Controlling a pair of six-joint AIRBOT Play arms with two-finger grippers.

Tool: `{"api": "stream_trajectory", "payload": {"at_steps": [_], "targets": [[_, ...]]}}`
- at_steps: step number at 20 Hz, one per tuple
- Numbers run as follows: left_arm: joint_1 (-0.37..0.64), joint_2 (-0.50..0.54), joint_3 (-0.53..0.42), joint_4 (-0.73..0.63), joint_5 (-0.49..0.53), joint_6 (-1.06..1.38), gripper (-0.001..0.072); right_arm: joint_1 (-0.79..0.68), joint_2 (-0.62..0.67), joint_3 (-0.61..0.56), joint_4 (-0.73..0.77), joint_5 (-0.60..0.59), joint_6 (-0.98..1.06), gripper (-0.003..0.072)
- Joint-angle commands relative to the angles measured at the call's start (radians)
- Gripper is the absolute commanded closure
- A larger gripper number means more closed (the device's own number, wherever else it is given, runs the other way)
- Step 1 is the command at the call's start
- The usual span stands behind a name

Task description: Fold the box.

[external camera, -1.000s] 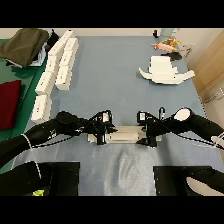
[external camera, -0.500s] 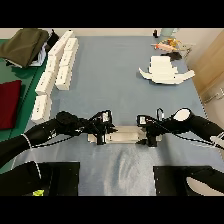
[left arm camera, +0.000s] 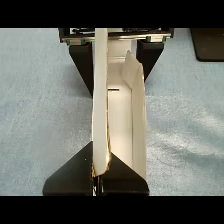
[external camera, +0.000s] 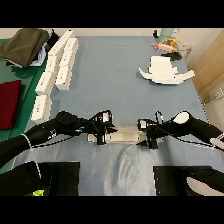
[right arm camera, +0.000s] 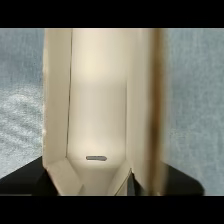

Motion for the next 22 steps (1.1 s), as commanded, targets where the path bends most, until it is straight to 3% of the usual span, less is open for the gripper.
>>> {"api": "stream_trajectory", "payload": {"at_steps": [1,14,17,22], "targets": [[0.0,0.0,0.001,0.0,0.002,0.0,0.0694,0.001,-0.001,-0.008,0.002,-0.009,-0.013,0.0178],[0.0,-0.001,0.001,0.0,0.002,0.0,0.0694,0.0,0.023,-0.012,0.004,-0.028,0.025,0.0164],[0.0,0.0,0.001,0.0,0.002,0.0,0.0694,0.0,0.023,-0.012,0.024,-0.027,0.051,0.0026],[0.0,0.0,0.001,0.0,0.002,0.0,0.0694,0.0,0.048,-0.012,0.056,-0.022,0.051,0.0026]]}}
